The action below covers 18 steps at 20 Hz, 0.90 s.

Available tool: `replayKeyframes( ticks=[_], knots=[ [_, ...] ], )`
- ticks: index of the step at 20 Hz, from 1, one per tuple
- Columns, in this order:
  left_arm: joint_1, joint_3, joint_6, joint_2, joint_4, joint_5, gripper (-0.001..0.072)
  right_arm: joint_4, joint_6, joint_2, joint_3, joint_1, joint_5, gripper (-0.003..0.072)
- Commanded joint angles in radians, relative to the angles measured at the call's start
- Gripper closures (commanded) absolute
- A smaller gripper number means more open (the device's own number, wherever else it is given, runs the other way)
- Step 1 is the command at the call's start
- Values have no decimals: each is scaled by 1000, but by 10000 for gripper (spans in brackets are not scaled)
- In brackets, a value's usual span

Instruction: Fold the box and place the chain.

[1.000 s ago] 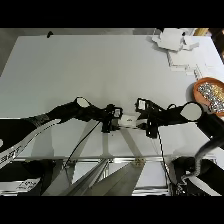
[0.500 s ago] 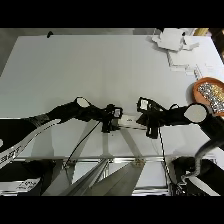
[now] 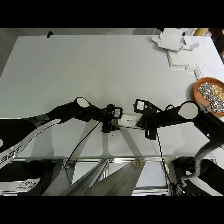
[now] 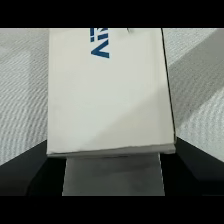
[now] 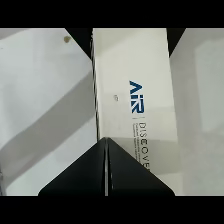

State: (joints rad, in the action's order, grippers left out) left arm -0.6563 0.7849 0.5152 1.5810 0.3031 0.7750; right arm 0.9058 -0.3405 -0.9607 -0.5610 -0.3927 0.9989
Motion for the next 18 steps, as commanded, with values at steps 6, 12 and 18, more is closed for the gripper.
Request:
replayKeyframes(
  ticks=[6, 12, 18],
  knots=[
    [0, 0, 0, 0, 0, 0, 205, 3, 9, -85, 12, -1, -15, 664],
    [0, 0, 0, 0, 0, 0, 205, 3, 9, -86, 12, -1, -15, 664],
    [0, 0, 0, 0, 0, 0, 205, 77, -26, 46, 6, 0, -19, 664]
  ],
)
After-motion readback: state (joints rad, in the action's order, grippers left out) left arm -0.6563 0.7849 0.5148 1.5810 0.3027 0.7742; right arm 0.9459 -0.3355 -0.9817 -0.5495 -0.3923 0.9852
